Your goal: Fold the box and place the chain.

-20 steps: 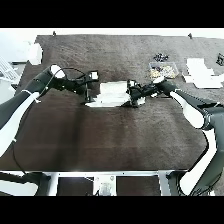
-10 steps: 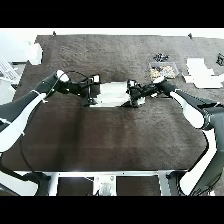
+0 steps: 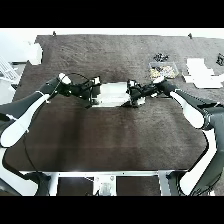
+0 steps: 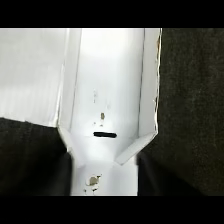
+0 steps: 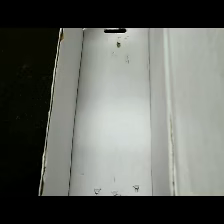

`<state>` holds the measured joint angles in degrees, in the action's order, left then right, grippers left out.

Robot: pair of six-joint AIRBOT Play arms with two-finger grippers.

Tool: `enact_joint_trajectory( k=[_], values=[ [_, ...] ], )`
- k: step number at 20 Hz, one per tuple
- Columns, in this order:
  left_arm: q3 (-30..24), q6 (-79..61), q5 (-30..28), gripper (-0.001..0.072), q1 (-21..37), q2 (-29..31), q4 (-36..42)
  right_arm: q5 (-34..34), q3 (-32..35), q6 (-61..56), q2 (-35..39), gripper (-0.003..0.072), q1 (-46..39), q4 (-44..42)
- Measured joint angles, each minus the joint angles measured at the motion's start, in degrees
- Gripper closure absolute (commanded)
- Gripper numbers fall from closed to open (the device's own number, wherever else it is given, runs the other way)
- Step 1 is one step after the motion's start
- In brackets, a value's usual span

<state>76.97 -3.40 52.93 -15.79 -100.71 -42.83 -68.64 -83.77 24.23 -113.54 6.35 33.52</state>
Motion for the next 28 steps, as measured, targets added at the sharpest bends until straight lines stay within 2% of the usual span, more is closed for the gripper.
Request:
enact_joint_trajectory(
  k=[3,4,9,17,18,19,22,24,28],
  values=[
    [0.0,-0.11,0.0,0.031,0.02,-0.11,0.66,0.0,0.0,0.0,0.0,0.0095,0.0,0.02],
    [0.0,-0.11,0.02,0.0436,0.0,-0.11,0.76,0.0,0.0,0.0,0.0,0.0096,0.0,0.0],
    [-0.04,-0.44,0.17,0.0444,0.0,-0.35,1.99,0.0,0.0,0.0,0.0,0.0095,0.0,0.02],
    [-0.26,-4.66,0.42,0.044,-0.57,-1.73,8.96,0.0,0.02,0.02,0.0,0.0095,0.0,0.15],
    [-0.24,-4.96,0.44,0.0371,-0.57,-1.99,9.68,0.0,0.02,0.02,0.0,0.0095,-0.02,0.15],
    [-0.26,-5.25,0.44,0.0252,-0.59,-2.25,10.19,0.0,0.02,0.02,0.0,0.0095,-0.02,0.15],
    [-0.26,-5.75,0.24,0.0232,-0.59,-2.78,11.43,0.0,0.02,0.02,0.0,0.0095,-0.04,0.13],
    [-0.26,-5.95,-0.17,0.0093,-0.61,-2.95,11.89,0.02,0.02,0.02,0.0,0.0096,-0.04,0.11],
    [-0.26,-6.01,-0.76,0.0093,-0.61,-3.15,12.39,0.04,0.02,0.0,0.0,0.0096,-0.04,0.07]
  ],
)
